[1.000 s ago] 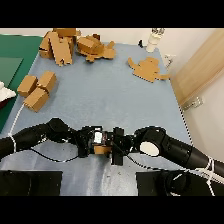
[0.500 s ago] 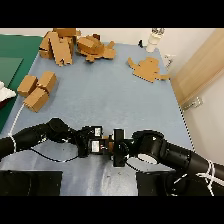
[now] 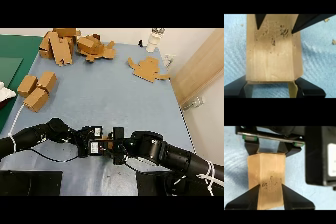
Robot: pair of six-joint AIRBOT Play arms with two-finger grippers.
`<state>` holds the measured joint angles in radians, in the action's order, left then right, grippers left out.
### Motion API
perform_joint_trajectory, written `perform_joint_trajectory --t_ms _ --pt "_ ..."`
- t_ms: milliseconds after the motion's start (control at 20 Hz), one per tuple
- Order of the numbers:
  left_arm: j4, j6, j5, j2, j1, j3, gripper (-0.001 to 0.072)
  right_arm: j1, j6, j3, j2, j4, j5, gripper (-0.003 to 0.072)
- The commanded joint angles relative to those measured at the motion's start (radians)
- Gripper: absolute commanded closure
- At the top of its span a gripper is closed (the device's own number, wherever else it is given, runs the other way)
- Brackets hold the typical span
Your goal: Fold the box.
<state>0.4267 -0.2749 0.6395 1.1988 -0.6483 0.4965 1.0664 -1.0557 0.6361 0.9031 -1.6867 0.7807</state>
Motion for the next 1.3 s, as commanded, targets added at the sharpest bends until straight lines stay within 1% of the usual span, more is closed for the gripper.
perform_joint_trajectory --t_ms 0,150,250,400,850,900,950,1050,1100,1150,1250 --pt "0.000 -0.001 0.001 0.000 0.000 0.001 0.0267 0.023 -0.002 0.000 -0.003 -0.001 0.008 0.0275" --pt "0.000 -0.001 0.008 0.000 0.000 0.001 0.0267 0.099 -0.002 0.000 -0.002 -0.035 0.020 0.0275" --pt "0.000 -0.001 0.008 0.000 0.000 0.001 0.0267 0.105 -0.011 0.000 0.013 -0.084 0.020 0.0275" --pt "0.000 -0.001 0.010 0.000 0.000 0.001 0.0267 0.105 -0.078 0.000 0.027 -0.175 0.019 0.0275" --pt "0.000 -0.001 0.016 0.000 0.000 0.001 0.0267 0.120 -0.093 0.000 0.033 -0.175 0.014 0.0277" --pt "0.000 -0.001 0.016 0.000 0.000 0.001 0.0267 0.120 -0.096 0.000 0.033 -0.177 0.013 0.0296" --pt "0.000 -0.001 0.016 0.000 0.000 0.001 0.0267 0.120 -0.096 0.000 0.032 -0.177 0.014 0.0400" --pt "0.001 -0.001 0.016 0.000 0.000 0.001 0.0267 0.120 -0.096 0.000 0.032 -0.177 0.014 0.0412" --pt "0.001 -0.001 0.016 0.000 0.000 0.001 0.0267 0.120 -0.095 0.000 0.032 -0.177 0.015 0.0490" --pt "0.001 -0.001 0.017 0.000 0.000 0.001 0.0267 0.120 -0.095 0.001 0.030 -0.177 0.015 0.0532" --pt "0.001 -0.002 0.017 0.000 0.000 0.001 0.0267 0.120 -0.095 0.001 0.024 -0.177 0.015 0.0533"
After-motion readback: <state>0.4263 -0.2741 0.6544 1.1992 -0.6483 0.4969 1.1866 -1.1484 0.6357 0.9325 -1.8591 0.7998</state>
